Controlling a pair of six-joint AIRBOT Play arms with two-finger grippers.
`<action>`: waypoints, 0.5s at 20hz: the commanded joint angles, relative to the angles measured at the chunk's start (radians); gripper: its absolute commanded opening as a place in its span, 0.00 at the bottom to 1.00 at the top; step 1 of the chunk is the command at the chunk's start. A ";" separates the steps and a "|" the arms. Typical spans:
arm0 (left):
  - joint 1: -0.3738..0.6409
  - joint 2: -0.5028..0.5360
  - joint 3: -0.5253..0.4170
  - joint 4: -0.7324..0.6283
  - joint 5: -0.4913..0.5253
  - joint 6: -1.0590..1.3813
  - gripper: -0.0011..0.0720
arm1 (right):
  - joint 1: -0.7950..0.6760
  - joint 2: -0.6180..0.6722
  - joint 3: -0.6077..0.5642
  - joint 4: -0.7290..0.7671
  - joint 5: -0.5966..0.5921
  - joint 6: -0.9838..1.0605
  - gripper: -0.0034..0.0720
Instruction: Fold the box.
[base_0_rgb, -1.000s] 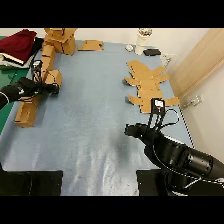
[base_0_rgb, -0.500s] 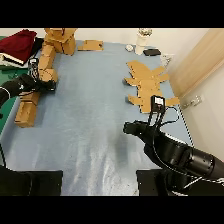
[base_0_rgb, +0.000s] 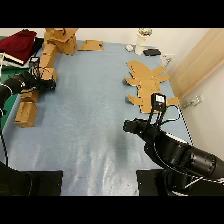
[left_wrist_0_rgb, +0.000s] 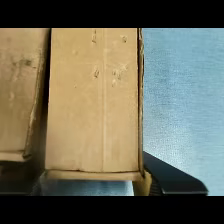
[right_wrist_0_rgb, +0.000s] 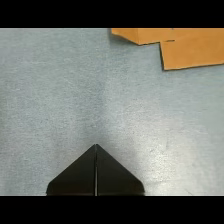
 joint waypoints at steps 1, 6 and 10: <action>0.000 -0.001 0.017 0.027 -0.076 -0.005 0.97 | 0.000 0.000 0.001 -0.001 0.000 -0.001 0.05; 0.010 0.004 0.041 0.035 -0.226 -0.017 0.97 | 0.000 0.000 0.001 -0.001 0.000 -0.018 0.05; 0.029 0.043 0.051 0.052 -0.327 -0.034 0.97 | 0.000 0.000 0.001 -0.001 0.001 -0.019 0.05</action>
